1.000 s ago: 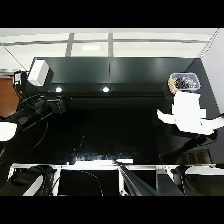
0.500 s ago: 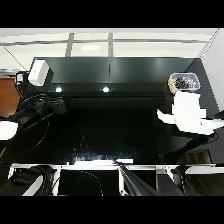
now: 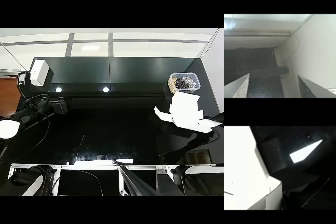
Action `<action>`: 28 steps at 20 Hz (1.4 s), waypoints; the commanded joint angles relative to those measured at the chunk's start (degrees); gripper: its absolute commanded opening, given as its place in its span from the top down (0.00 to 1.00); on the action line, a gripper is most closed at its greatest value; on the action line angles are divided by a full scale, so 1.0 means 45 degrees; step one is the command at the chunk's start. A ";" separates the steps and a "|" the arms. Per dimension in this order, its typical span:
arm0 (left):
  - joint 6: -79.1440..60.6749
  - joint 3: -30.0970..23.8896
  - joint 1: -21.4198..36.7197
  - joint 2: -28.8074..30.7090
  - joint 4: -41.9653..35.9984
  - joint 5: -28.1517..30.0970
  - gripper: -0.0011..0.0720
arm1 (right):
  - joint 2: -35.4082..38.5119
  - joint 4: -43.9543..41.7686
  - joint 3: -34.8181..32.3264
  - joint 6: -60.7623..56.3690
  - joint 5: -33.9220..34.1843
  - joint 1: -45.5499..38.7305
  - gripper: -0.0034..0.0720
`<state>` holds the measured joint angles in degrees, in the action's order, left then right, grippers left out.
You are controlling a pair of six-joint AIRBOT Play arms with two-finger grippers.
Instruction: Fold the box and place the chain.
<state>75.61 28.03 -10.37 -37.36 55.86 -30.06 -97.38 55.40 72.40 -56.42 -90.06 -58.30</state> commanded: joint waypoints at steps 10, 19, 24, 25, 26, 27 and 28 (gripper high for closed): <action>-0.0005 0.0015 -0.0005 -0.0010 0.0000 -0.0146 0.01 | 0.0748 -0.1506 -0.1360 0.0219 -0.1020 0.1773 0.95; -0.0005 0.0010 -0.0063 -0.0015 -0.1443 -0.1039 0.01 | 0.5984 -0.6086 -0.6013 0.0952 0.3449 0.7820 0.95; 0.0000 -0.0058 -0.1263 -0.0427 -0.1651 -0.1083 0.01 | 1.0953 -0.7907 -1.0127 0.2458 0.9170 1.2041 0.94; 0.0000 -0.0063 -0.1744 -0.0743 -0.1651 -0.1078 0.01 | 1.1458 -0.7941 -1.0550 0.2628 0.9700 1.2682 0.95; 0.0015 -0.0063 -0.2215 -0.1151 -0.1651 -0.0952 0.01 | 1.1793 -0.7936 -1.0904 0.2832 1.0088 1.3338 0.94; 0.0219 -0.0063 -0.2754 -0.1685 -0.1651 -0.0627 0.01 | 1.1934 -0.7927 -1.1118 0.2939 1.0336 1.3872 0.94; 0.0340 -0.0053 -0.3152 -0.2229 -0.1681 -0.0238 0.01 | 1.1939 -0.7902 -1.1239 0.3094 1.0486 1.4406 0.94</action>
<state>75.92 27.79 -19.59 -42.76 48.75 -33.80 -48.34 21.61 26.46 -45.30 -51.33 -1.39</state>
